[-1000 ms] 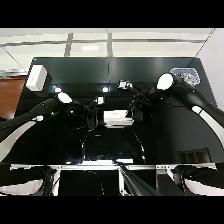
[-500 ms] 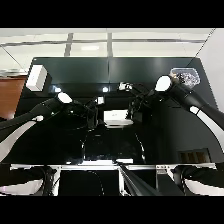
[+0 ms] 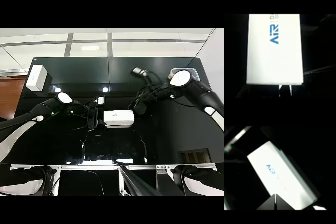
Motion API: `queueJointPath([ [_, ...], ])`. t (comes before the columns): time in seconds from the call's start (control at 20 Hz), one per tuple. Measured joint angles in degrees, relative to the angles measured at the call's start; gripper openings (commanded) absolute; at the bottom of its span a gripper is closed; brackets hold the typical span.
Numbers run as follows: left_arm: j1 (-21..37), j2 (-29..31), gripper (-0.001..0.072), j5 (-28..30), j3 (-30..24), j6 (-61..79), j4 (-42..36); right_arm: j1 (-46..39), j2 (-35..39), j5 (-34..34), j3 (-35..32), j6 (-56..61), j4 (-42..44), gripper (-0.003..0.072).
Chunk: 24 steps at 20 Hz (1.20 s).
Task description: Fold the box and place the chain.
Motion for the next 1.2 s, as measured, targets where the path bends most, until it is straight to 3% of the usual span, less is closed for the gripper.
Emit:
queueJointPath([
  [0.2, 0.0, 0.0, 0.0340, 0.0, 0.0, -0.1, 0.0, -3.4, 0.2, 4.0, -4.9, 4.9, 7.3, 0.0007],
  [0.5, 0.0, 0.0, 0.0341, 0.0, 0.0, -0.1, 0.0, 0.0, -3.1, -5.1, -10.1, 11.2, 13.3, 0.0008],
  [1.2, 0.0, 0.0, 0.0354, -0.1, 0.0, 0.0, 0.0, 2.0, -7.8, -8.9, -10.0, 16.0, 10.2, 0.0012],
])
